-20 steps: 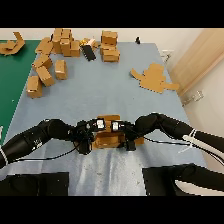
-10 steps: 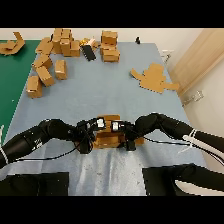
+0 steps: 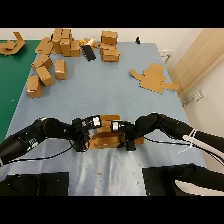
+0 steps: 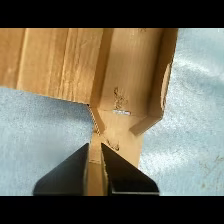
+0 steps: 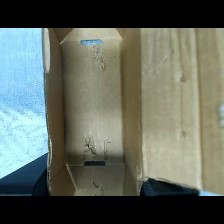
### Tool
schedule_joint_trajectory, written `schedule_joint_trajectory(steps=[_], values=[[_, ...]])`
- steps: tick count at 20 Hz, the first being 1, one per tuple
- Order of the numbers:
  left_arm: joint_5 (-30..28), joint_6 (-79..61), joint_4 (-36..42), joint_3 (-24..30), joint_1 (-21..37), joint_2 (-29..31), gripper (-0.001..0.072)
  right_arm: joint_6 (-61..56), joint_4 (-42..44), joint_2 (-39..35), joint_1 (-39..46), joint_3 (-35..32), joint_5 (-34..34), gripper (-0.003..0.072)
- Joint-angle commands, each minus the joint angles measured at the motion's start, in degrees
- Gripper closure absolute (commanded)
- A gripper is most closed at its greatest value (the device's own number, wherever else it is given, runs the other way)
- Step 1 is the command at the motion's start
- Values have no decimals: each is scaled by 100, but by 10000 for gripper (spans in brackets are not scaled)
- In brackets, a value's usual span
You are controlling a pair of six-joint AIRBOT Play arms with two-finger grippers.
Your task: Fold the box.
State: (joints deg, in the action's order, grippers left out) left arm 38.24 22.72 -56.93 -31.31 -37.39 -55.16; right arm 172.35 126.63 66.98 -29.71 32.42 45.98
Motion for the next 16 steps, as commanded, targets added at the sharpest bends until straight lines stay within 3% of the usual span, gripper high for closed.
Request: schedule_joint_trajectory(steps=[1, 9, 10, 12, 16], values=[[136, -260, 17, 0, -129, -22, 177, 0, 2, -2, -2, 0, -2, 104], [103, -516, 393, 0, -334, -142, 159, 0, 2, -2, -2, 0, -2, 104], [63, -520, 428, 0, -350, -197, 172, 0, 2, -2, -2, 0, -2, 104], [26, -520, 422, 0, -348, -264, 366, 0, 2, -2, -2, 0, -2, 104], [-127, -518, 566, 0, -372, -273, 366, 0, 2, -2, -2, 0, -2, 104]])
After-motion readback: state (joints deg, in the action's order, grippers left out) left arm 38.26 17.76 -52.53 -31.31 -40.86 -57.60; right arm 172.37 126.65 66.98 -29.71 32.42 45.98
